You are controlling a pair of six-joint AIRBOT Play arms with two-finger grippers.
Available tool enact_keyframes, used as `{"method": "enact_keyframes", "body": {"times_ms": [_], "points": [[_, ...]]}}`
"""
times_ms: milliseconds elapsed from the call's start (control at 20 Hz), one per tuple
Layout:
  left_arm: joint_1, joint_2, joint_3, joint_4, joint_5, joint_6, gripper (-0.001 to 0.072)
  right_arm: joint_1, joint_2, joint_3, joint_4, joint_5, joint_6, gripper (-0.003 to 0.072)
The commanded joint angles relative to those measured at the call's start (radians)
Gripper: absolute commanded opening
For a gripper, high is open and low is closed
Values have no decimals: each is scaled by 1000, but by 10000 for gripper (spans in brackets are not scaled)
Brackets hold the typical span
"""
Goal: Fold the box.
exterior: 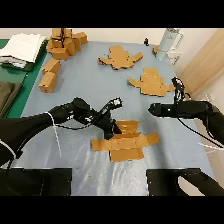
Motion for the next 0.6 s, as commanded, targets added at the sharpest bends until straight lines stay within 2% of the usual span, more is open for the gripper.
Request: {"method": "enact_keyframes", "body": {"times_ms": [0, 550], "points": [[0, 1, -11, 8, 2, 6, 11, 3, 0, 1, 0, 2, 0, 80], [24, 42, -12, 60, -39, -10, 12, 3, 0, 0, -2, -6, 0, 79]]}}
